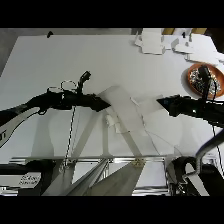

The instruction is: Fold the box and place the chain.

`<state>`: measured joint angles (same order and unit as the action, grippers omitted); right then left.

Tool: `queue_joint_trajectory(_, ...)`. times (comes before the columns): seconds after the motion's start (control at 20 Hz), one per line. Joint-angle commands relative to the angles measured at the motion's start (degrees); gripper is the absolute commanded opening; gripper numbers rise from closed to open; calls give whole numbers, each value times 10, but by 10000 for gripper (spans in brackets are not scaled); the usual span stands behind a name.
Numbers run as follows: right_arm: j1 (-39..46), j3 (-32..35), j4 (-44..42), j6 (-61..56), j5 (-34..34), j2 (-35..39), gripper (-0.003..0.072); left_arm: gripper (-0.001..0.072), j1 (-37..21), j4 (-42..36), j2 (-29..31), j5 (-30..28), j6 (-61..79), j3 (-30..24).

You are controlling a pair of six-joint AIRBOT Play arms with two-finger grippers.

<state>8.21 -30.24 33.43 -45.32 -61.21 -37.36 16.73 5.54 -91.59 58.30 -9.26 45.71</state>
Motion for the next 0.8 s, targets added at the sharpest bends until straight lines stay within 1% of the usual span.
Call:
queue_joint_trajectory(0.0, 0, 0, 7, 0, -7, 0, 24, 580, 9, -21, -45, 56, 19, 44)
queue_joint_trajectory(0.15, 0, 0, 10, -1, -7, 0, 24, 577, 17, -20, -78, 115, 13, 64)
queue_joint_trajectory(0.2, 0, 0, 10, -1, -5, 0, 24, 562, 19, -14, -83, 135, 13, 64)
queue_joint_trajectory(0.25, 0, 0, 10, -1, -4, 0, 23, 526, 22, -3, -84, 150, 13, 64)
queue_joint_trajectory(0.3, 0, 0, 11, -1, -1, 0, 23, 399, 24, 7, -84, 163, 13, 64)
queue_joint_trajectory(0.35, 0, 0, 11, -1, 3, 0, 23, 365, 27, 15, -84, 170, 15, 64)
queue_joint_trajectory(0.4, 0, 0, 11, -1, 7, 0, 23, 311, 30, 19, -84, 171, 18, 64)
queue_joint_trajectory(0.5, 0, 0, 11, -1, 8, 0, 24, 188, 30, 23, -82, 171, 34, 64)
queue_joint_trajectory(0.6, 0, 0, 10, -1, 8, 0, 24, 47, 30, 30, -76, 169, 60, 64)
queue_joint_trajectory(0.65, 0, 0, 10, -1, 8, 0, 24, 6, 30, 36, -71, 168, 70, 65)
queue_joint_trajectory(0.75, 0, 0, 7, -1, 5, 0, 32, 5, 30, 50, -51, 142, 66, 65)
